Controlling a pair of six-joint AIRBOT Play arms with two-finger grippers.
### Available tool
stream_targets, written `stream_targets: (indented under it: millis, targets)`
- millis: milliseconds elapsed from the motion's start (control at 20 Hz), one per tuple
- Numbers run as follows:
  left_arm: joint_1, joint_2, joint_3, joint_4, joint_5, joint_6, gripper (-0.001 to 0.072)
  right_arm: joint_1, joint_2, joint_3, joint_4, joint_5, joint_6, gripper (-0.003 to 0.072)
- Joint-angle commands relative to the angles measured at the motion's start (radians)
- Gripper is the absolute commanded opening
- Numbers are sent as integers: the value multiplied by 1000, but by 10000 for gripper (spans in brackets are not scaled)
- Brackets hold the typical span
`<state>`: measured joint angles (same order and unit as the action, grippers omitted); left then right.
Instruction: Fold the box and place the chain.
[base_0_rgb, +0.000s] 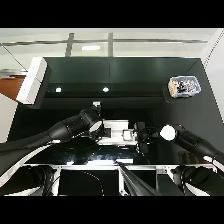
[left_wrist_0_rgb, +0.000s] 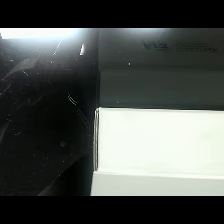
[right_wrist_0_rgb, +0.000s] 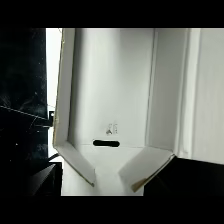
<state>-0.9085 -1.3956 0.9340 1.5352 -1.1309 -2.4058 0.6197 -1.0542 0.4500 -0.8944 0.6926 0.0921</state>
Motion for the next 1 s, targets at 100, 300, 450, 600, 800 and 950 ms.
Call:
stream_targets:
  millis: [100,300,450,600,800,950]
  targets:
    - [-1,0,0,1,-4,0,27,-30,16,21,3,47,35,591]
    - [-1,0,0,1,-4,0,27,-33,26,21,16,52,35,413]
    - [-1,0,0,1,-4,0,27,-32,26,21,88,50,35,297]
    - [-1,0,0,1,-3,0,27,-31,16,21,183,47,35,177]
    - [-1,0,0,1,-2,0,27,-31,-10,21,282,20,35,177]
    - [-1,0,0,1,-3,0,27,-31,-36,21,361,18,35,176]
